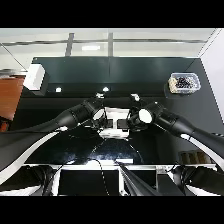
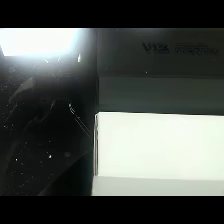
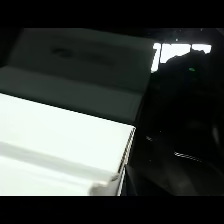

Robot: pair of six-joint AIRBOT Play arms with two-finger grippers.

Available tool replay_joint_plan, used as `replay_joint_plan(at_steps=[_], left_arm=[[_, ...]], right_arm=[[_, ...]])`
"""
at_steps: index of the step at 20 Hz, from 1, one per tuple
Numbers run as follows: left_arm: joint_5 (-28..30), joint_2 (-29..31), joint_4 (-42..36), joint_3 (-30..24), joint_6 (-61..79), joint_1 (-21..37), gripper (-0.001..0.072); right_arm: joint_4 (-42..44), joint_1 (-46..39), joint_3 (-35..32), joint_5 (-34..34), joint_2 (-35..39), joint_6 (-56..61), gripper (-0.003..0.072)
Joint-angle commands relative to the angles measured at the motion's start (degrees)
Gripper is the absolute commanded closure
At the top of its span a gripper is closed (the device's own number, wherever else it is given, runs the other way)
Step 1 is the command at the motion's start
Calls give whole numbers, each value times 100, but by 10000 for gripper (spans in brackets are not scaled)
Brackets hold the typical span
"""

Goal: Fold the box and place the chain.

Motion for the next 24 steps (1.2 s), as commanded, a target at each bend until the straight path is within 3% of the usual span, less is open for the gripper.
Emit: replay_joint_plan(at_steps=[1,5,12,24], left_arm=[[15,-2,-31,0,0,0,681],[33,-2,-37,0,-2,0,681],[24,-2,-39,0,-2,0,681],[42,-2,-37,0,0,0,681]], right_arm=[[-466,149,173,273,-151,699,379],[-509,149,251,310,-173,905,380],[-817,149,708,1078,-612,918,380],[-866,149,708,1021,-789,920,381]])
